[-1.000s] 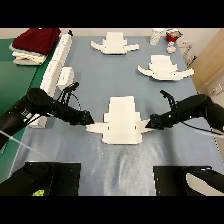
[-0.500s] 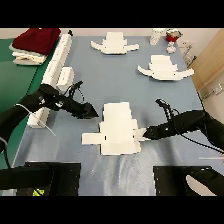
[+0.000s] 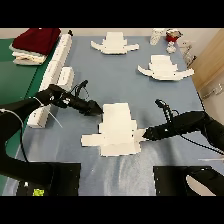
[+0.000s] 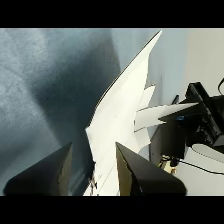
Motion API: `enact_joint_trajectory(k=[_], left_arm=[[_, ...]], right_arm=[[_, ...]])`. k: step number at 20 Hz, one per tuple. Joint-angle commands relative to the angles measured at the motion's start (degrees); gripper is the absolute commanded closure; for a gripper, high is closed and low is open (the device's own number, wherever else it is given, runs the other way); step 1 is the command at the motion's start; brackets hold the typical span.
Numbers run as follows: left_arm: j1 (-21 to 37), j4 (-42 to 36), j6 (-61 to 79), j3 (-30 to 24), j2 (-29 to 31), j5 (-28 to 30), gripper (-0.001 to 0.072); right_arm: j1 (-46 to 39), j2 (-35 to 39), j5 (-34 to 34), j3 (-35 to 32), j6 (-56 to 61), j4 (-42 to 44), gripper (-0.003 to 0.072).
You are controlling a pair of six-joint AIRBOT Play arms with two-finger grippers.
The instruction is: Fold the box.
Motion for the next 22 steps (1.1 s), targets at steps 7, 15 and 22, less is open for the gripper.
enact_joint_trajectory(k=[7,15,22], left_arm=[[-5.9,2.8,3.0,8.8,-8.5,-5.7,0.0474],[-8.4,6.8,5.9,11.2,-8.5,-10.8,0.0483],[-9.4,7.0,10.2,11.3,-8.5,-11.6,0.0694]], right_arm=[[0.0,0.0,0.0,0.0,0.0,-0.3,0.0685],[0.0,0.0,0.0,0.0,0.0,-0.7,0.0685],[0.0,0.0,0.5,0.0,-0.1,-0.7,0.0673]])
